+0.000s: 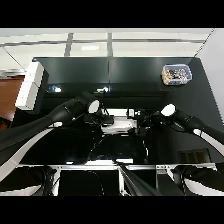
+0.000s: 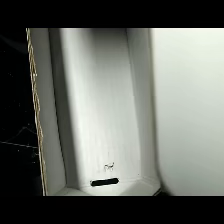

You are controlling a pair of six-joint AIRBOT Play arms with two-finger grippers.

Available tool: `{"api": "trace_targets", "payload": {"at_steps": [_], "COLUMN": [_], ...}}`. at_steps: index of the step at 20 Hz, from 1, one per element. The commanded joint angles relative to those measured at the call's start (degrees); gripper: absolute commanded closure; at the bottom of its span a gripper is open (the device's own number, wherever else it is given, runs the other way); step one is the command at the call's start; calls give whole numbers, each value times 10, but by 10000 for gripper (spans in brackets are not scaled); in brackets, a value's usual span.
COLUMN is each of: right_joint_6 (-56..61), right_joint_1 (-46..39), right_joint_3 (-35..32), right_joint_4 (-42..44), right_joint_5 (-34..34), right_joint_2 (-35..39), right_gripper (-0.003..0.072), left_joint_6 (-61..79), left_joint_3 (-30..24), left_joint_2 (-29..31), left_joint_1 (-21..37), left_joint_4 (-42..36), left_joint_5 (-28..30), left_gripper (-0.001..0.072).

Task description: Fold the box and place the chain.

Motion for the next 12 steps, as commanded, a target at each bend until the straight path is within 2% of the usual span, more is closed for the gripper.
{"api": "trace_targets", "payload": {"at_steps": [1,6,12], "right_joint_6": [0,0,0], "right_joint_1": [0,0,0], "right_joint_3": [0,0,0], "right_joint_4": [0,0,0], "right_joint_5": [0,0,0], "right_joint_2": [0,0,0], "right_gripper": [254,254,254], "left_joint_6": [-61,-65,-65], "left_joint_3": [1,1,1], "left_joint_2": [-7,-11,11], "left_joint_1": [-30,-29,-31], "left_joint_4": [68,76,102], "left_joint_5": [-2,-12,-27], "left_gripper": [341,341,340]}}
